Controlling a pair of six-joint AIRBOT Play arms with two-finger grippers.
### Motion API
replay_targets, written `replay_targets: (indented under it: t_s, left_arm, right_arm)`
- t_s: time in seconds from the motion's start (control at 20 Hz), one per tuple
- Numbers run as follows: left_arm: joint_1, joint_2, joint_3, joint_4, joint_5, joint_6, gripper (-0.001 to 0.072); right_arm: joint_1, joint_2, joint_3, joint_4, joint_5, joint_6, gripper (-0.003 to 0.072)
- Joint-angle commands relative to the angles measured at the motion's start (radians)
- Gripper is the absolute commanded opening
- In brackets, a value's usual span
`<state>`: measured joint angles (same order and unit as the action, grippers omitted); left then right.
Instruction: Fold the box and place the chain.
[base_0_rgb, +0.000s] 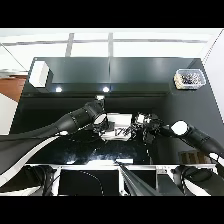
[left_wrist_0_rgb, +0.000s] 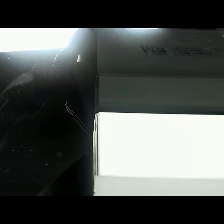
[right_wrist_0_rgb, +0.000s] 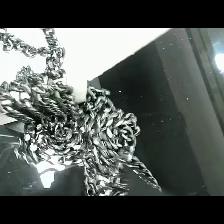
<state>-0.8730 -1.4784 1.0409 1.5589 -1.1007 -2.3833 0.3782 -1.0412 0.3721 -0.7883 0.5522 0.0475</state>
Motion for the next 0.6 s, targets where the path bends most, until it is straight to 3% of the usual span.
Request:
replay_targets:
  t_s: [0.0,0.15,0.3,0.55]
  left_arm:
    - [0.001,0.000,0.000,0.000,0.000,0.000,0.0035]
    - [0.001,0.000,0.000,0.000,0.000,0.000,0.0035]
    - [0.001,0.000,0.000,0.000,0.000,0.000,0.0035]
    - [0.001,0.000,0.000,0.000,0.000,0.000,0.0035]
  right_arm:
    - [0.000,-0.003,0.007,0.029,0.024,0.005,0.0046]
    - [-0.001,0.003,0.042,0.018,0.066,0.057,0.0038]
    - [-0.007,0.040,0.105,-0.101,0.138,0.258,0.0038]
    - [-0.011,0.201,0.218,-0.225,0.413,0.451,0.0038]
